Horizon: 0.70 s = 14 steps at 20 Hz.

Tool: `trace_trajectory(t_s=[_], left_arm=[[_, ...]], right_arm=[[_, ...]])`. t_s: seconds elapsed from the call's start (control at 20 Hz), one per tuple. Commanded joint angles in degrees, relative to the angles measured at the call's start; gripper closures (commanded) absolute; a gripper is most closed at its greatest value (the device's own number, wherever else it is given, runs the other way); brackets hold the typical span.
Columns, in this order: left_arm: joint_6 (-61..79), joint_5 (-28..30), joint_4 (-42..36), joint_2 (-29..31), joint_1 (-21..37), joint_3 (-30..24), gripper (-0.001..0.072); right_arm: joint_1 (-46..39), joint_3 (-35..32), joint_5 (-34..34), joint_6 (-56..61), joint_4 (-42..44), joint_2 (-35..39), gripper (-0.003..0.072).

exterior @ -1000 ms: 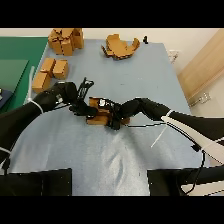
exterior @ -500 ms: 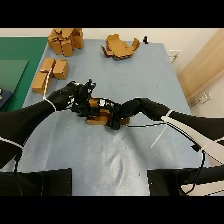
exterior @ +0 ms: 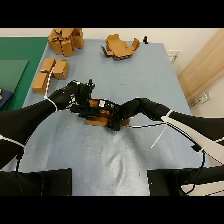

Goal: Fold the box.

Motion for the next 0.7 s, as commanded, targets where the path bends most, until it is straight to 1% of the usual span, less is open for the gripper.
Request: trace_trajectory(t_s=[0.0,0.1,0.15,0.2,0.25,0.3,0.35,0.5,0.65], left_arm=[[-3.61,1.01,0.79,-0.04,0.02,0.04,0.0276],[-4.50,1.31,0.94,-0.07,0.02,0.04,0.0281],[-4.48,1.62,0.96,-0.11,0.02,0.04,0.0417],[-4.46,2.36,1.01,-0.11,0.02,0.04,0.0581],[-4.46,2.97,0.96,-0.11,0.02,0.04,0.0604],[-4.48,2.99,0.98,-0.17,0.02,0.04,0.0607],[-4.28,2.78,0.96,-0.24,0.00,0.04,0.0694],[-4.63,2.34,1.77,-0.46,-0.94,0.07,0.0699],[-8.09,2.34,6.73,-0.46,-3.43,0.15,0.0699]], right_arm=[[-0.04,0.07,0.24,0.22,0.20,-0.04,0.0282],[-0.04,0.07,0.24,0.22,0.20,-0.04,0.0282],[-0.04,0.07,0.24,0.24,0.20,-0.04,0.0282],[-0.04,0.07,0.24,0.22,0.20,-0.04,0.0282],[-0.04,0.07,0.24,0.24,0.20,-0.04,0.0282],[-0.04,0.07,0.22,0.24,0.22,-0.04,0.0282],[-0.04,0.07,0.22,0.24,0.20,-0.04,0.0282],[-0.04,0.07,0.22,0.24,0.22,-0.04,0.0282],[-0.04,0.07,0.24,0.24,0.20,-0.04,0.0282]])
